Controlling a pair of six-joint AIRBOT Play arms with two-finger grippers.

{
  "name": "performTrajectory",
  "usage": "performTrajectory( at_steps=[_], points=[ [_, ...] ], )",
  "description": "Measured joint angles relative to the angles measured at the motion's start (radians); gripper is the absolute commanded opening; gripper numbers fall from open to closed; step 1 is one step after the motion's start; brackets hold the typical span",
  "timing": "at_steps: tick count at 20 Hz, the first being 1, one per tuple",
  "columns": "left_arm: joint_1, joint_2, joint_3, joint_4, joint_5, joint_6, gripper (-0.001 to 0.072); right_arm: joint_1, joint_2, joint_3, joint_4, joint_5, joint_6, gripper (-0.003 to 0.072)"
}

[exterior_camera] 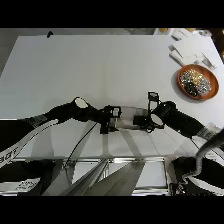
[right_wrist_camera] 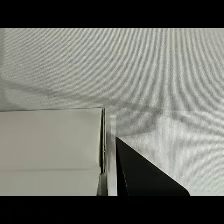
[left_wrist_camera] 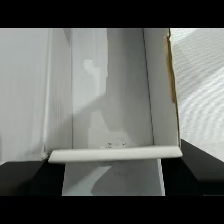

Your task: Fold the box and place the chain.

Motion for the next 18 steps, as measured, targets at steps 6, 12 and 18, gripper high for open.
performTrajectory(
  at_steps=[6,12,18],
  points=[
    [0.000,0.000,0.000,-0.001,0.005,0.000,0.0089,0.000,-0.002,0.001,0.001,0.002,0.003,0.0017],
    [0.000,0.000,0.000,-0.001,0.004,-0.003,0.0089,0.000,-0.003,0.001,-0.003,0.011,0.007,0.0180],
    [0.000,0.000,0.000,0.000,0.006,0.001,0.0089,0.001,-0.003,0.000,-0.003,-0.027,-0.010,0.0016]
  ],
)
